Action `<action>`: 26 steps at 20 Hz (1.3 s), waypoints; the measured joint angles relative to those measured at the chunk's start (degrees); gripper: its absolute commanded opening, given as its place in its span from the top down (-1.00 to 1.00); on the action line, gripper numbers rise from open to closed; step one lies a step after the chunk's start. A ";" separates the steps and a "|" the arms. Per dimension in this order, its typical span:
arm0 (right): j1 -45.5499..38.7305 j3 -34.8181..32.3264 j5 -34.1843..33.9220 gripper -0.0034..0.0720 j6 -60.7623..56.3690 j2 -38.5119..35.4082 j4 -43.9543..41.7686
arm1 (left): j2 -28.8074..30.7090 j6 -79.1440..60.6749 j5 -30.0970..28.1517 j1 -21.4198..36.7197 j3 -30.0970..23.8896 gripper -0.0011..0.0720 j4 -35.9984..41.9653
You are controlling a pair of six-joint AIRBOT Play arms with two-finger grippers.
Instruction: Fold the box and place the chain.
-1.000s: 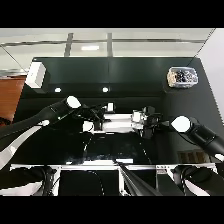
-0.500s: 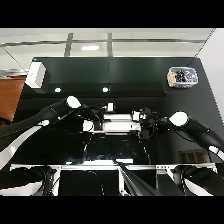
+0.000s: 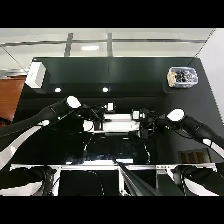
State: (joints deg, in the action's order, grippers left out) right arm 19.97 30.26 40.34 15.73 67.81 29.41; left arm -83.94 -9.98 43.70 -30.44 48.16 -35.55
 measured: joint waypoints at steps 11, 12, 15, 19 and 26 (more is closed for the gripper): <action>-0.39 0.33 1.62 -0.96 2.01 3.67 -0.92 | 0.00 -0.04 0.13 -0.02 0.00 0.89 0.02; -0.39 0.35 1.66 -0.96 1.75 3.74 -0.66 | 0.00 -0.04 0.13 -0.02 0.00 0.89 0.00; -0.39 0.61 1.70 -0.96 0.72 4.07 -0.04 | -0.02 -0.02 0.11 -0.02 0.00 0.89 0.02; -0.39 1.64 2.19 -0.96 -1.29 5.05 1.31 | -0.13 -0.04 -0.09 0.00 0.00 0.89 0.07; 0.04 2.10 2.43 -0.96 -2.51 5.51 2.54 | -0.13 -0.04 -0.04 0.00 0.00 0.89 0.07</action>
State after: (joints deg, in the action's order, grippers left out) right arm 20.01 32.36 42.76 13.21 73.32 31.94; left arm -84.07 -10.02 43.66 -30.44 48.16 -35.48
